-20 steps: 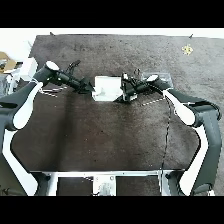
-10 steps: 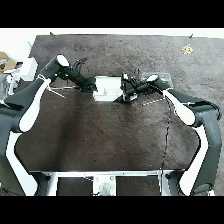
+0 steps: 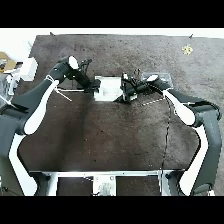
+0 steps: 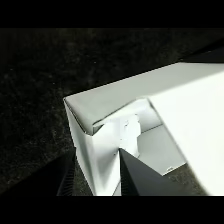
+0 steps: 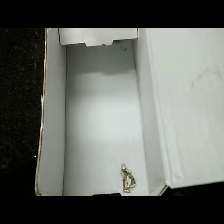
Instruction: Fold the box and place the chain.
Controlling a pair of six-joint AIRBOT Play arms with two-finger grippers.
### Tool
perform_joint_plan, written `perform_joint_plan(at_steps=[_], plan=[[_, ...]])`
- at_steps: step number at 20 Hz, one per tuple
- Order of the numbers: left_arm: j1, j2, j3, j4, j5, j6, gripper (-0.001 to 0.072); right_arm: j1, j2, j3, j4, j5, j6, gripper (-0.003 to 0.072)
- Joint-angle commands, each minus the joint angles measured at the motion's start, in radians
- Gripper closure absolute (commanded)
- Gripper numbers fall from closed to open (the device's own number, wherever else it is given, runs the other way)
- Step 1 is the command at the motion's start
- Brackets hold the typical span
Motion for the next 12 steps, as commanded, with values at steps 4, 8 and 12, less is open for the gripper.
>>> perform_joint_plan(at_steps=[4,8,12], plan=[[-0.086,-0.004,0.033,0.286,0.010,-0.179,0.0397,0.001,0.000,0.000,0.000,0.000,0.000,0.0190],[-0.126,-0.039,0.092,0.370,-0.019,-0.242,0.0398,0.001,0.000,0.000,0.000,0.000,0.000,0.0189],[-0.159,-0.103,0.177,0.446,-0.101,-0.318,0.0407,0.001,0.000,0.000,0.000,0.000,0.000,0.0189]])
